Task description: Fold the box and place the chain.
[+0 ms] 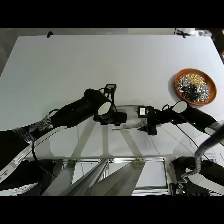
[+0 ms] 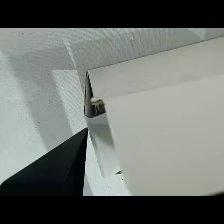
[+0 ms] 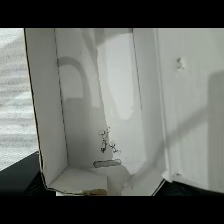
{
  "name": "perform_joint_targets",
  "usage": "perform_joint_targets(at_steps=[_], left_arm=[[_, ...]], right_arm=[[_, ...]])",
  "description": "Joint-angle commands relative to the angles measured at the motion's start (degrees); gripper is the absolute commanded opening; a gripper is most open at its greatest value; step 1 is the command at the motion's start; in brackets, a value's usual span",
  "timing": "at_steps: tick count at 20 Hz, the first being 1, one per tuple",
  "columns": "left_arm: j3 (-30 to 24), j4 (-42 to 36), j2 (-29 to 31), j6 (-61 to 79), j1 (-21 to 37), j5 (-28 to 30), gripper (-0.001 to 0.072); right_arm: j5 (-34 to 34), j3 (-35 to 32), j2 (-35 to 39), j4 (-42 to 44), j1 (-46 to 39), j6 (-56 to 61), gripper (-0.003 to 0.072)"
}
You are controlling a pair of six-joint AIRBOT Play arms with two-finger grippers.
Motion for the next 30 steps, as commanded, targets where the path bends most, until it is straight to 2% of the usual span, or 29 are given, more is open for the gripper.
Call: perform_joint_targets(at_steps=[1, 9, 11, 18, 26, 27, 29, 30], left_arm=[[0.0, 0.6, -0.4, -1.6, -0.3, 0.1, 0.0338], [0.0, 1.2, -1.0, -2.8, -0.4, -0.6, 0.0305], [0.0, 1.5, -1.6, -2.8, -0.9, -1.5, 0.027], [0.0, 3.0, -3.6, -2.8, -3.1, -0.2, 0.0271], [0.0, 3.7, -6.5, -3.0, -3.1, 1.4, 0.0266], [0.0, 3.7, -6.7, -3.0, -3.1, 1.4, 0.0197], [0.0, 3.8, -6.7, -2.3, -3.1, 1.6, 0.0006], [0.0, 3.8, -6.7, -2.3, -3.1, 1.6, 0.0005]], right_arm=[[0.0, 0.0, 0.0, 0.0, 0.0, 0.0, 0.0335], [0.0, 0.0, 0.0, 0.0, 0.0, 0.0, 0.0335], [0.0, 0.0, 0.0, 0.0, 0.0, 0.0, 0.0335], [0.0, 0.0, 0.0, 0.0, 0.0, 0.0, 0.0335], [0.0, 0.0, 0.0, 0.0, 0.0, 0.0, 0.0335], [0.0, 0.0, 0.0, 0.0, 0.0, 0.0, 0.0335], [0.0, 0.0, 0.0, 0.0, 0.0, 0.0, 0.0335], [0.0, 0.0, 0.0, 0.0, 0.0, 0.0, 0.0335]])
